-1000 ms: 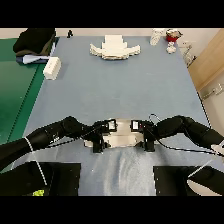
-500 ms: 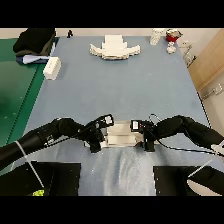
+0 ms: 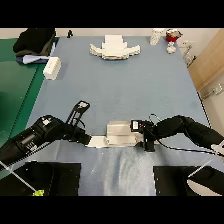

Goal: Fold the box.

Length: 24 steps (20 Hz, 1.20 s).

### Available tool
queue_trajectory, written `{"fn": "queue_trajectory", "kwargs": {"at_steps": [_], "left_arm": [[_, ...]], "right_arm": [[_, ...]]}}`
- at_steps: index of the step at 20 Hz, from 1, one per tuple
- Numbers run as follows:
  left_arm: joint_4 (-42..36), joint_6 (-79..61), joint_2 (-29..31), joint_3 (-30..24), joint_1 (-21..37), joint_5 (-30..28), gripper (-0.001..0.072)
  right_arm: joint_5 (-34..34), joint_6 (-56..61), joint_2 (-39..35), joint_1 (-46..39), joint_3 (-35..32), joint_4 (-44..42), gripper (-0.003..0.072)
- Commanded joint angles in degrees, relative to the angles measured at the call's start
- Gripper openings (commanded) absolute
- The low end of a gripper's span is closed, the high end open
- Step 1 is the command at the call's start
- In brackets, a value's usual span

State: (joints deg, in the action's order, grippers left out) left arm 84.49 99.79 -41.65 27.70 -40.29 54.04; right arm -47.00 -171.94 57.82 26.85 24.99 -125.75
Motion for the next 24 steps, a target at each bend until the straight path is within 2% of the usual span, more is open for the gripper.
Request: {"fn": "queue_trajectory", "kwargs": {"at_steps": [1,3,5,9,12,14,23,24], "left_arm": [[6.5,17.2,0.1,-0.7,0.0,3.3,0.0014],[6.2,20.1,-0.6,-1.6,0.0,2.6,0.0014],[1.2,19.8,-2.1,-3.3,0.0,-0.6,0.0014],[-23.3,2.5,-6.5,-5.8,-0.1,-13.9,0.0014],[-34.3,-7.6,-8.7,-5.8,-0.1,-15.6,0.0014],[-36.8,-9.9,-8.2,-5.8,-0.1,-15.3,0.0013],[-36.9,-9.8,-1.2,-5.1,0.0,-15.1,0.0016],[-36.9,-9.8,-1.3,-5.1,0.0,-15.1,0.0046]], "right_arm": [[0.0,0.0,0.0,0.0,0.0,0.0,0.0451],[0.0,0.0,0.0,0.0,0.0,0.0,0.0450],[0.0,0.0,0.0,0.0,0.0,0.0,0.0451],[0.0,0.0,0.0,0.0,0.0,0.0,0.0451],[0.0,0.0,0.0,0.0,0.0,0.0,0.0451],[0.0,0.0,0.0,0.0,0.0,0.0,0.0450],[0.0,0.0,0.0,0.0,0.0,0.0,0.0451],[0.0,0.0,0.0,0.0,0.0,0.0,0.0451]]}}
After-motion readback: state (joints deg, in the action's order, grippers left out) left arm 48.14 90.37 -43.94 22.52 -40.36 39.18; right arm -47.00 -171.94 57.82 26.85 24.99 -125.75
